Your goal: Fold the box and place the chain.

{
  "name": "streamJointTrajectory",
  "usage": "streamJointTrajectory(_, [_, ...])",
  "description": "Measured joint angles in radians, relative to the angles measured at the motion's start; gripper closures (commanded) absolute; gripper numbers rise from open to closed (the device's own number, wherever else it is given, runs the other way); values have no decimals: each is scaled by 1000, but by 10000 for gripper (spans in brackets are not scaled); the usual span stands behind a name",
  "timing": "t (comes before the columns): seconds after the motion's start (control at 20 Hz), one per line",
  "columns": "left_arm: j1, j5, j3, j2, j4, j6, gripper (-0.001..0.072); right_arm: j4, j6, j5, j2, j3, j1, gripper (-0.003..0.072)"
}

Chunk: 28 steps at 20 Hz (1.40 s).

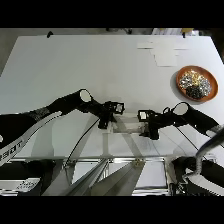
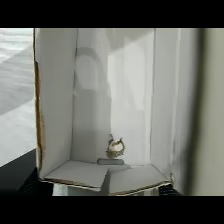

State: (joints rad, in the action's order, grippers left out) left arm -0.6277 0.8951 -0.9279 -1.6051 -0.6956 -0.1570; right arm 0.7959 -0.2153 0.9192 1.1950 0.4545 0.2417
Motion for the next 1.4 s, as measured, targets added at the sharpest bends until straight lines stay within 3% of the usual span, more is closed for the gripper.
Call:
streamJointTrajectory(0.15, [0,0,0,0,0,0,700,-2,5,-1,0,-3,-1,206])
streamJointTrajectory(0.3, [0,0,0,0,0,0,700,-12,4,-1,0,-23,-10,191])
streamJointTrajectory(0.5, [0,0,0,0,0,0,700,-27,0,0,-2,-38,-17,27])
streamJointTrajectory(0.65, [0,0,0,0,0,0,700,-35,-3,0,-3,-43,-19,-2])
streamJointTrajectory(1.4, [0,0,0,0,0,0,700,-75,-22,6,-34,-66,-80,-23])
